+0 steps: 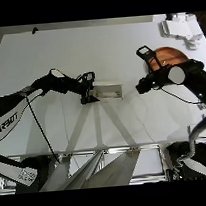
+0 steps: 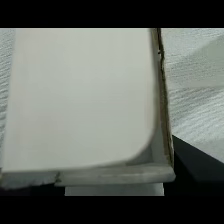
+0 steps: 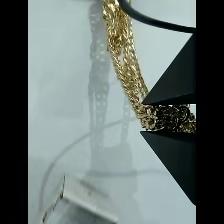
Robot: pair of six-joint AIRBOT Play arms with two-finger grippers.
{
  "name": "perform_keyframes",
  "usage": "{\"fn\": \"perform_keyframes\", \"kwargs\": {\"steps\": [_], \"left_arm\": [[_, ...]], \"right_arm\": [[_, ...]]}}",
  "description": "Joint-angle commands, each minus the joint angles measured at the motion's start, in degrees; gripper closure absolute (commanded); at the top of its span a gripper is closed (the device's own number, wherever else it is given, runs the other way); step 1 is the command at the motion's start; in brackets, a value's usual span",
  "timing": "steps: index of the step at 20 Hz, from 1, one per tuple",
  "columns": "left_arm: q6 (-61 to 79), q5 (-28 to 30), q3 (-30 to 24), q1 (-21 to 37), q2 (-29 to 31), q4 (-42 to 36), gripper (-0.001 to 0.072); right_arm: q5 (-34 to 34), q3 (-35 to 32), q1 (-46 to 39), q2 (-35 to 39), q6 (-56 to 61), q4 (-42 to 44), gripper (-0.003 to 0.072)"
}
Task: Fold the box and place the chain.
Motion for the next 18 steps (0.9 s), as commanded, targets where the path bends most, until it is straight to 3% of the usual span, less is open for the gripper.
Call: {"fn": "perform_keyframes", "kwargs": {"steps": [1, 6, 14, 18], "left_arm": [[0.00, 0.00, 0.02, 0.02, 0.02, 0.00, 0.0551], [0.00, 0.02, 0.02, 0.02, 0.04, 0.00, 0.0551], [0.00, 0.02, 0.02, 0.02, 0.02, 0.00, 0.0551], [0.00, 0.02, 0.02, 0.02, 0.02, 0.00, 0.0551]], "right_arm": [[-5.70, -0.17, 4.02, -1.90, 0.61, 5.01, 0.0680], [-13.16, -0.09, 5.33, -4.98, 0.02, 12.04, 0.0681], [-22.73, 1.77, 9.77, -6.58, -10.38, 24.17, 0.0681], [-20.13, 1.79, 10.97, -8.22, -10.27, 23.10, 0.0680]]}}
